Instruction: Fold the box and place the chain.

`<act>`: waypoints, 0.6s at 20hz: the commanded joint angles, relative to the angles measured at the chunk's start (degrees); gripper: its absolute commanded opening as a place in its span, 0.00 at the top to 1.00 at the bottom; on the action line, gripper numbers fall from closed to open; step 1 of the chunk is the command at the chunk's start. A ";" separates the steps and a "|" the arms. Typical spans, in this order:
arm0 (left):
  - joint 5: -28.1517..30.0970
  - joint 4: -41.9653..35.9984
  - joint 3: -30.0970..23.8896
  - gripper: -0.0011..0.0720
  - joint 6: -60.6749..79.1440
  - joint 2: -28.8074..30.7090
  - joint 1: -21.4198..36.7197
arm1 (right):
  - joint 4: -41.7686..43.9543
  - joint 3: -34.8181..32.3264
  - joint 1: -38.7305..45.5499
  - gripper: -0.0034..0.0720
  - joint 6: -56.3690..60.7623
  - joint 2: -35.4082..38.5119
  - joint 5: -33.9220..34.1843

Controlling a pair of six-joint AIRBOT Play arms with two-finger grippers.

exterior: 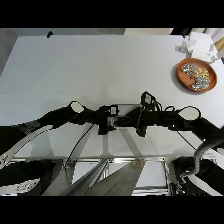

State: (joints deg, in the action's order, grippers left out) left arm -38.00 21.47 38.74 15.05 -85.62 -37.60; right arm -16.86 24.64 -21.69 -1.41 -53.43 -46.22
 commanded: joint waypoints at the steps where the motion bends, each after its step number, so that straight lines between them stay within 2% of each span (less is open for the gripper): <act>1: 0.02 0.00 -0.02 0.58 0.00 0.04 0.00 | -0.55 0.44 0.04 0.68 -0.11 5.09 0.13; 2: 0.00 0.00 -0.02 0.58 0.00 0.04 0.00 | -1.81 1.11 0.04 0.71 -0.11 6.43 -0.02; 4: 0.02 0.00 -0.02 0.58 0.00 0.04 0.00 | -6.25 4.31 0.09 0.95 -0.13 7.41 -2.47; 8: 0.02 0.00 -0.02 0.58 0.00 0.04 0.00 | -8.59 11.21 6.45 0.95 -0.35 5.77 -2.16; 12: 0.02 0.00 -0.02 0.58 0.00 0.04 0.00 | -8.66 13.49 11.69 0.95 -0.37 -1.31 -2.58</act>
State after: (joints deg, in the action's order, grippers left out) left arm -38.00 21.47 38.74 15.05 -85.62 -37.63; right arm -24.64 36.21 -13.02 -1.72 -51.00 -48.29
